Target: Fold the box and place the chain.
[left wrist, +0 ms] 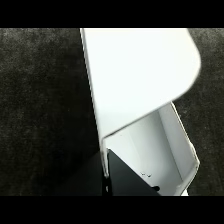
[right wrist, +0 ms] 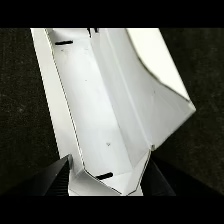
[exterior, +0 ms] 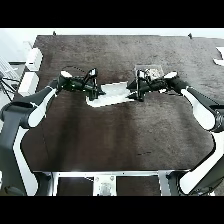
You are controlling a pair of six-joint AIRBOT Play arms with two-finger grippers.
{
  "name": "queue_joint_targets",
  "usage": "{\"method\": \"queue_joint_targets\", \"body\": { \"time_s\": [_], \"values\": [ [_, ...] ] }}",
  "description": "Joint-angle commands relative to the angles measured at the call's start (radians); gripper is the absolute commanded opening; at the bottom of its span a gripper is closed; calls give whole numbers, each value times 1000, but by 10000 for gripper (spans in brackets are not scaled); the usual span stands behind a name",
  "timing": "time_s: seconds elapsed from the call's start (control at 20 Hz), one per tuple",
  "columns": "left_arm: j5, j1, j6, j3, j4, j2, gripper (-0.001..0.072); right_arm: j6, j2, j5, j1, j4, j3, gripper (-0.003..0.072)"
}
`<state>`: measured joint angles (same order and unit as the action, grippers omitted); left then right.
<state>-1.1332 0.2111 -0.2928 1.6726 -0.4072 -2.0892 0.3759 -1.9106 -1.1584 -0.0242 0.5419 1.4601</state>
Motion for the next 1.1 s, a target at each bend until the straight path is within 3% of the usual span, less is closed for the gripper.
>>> {"method": "queue_joint_targets", "body": {
  "time_s": [0.0,0.2,1.05],
  "values": [
    [0,1,0,0,0,0,22,-3,-25,-34,-13,15,29,575],
    [-1,1,0,0,0,0,22,-51,-25,-100,-38,54,27,575],
    [0,1,0,0,0,0,22,65,-61,-58,-36,41,27,591]
  ]
}}
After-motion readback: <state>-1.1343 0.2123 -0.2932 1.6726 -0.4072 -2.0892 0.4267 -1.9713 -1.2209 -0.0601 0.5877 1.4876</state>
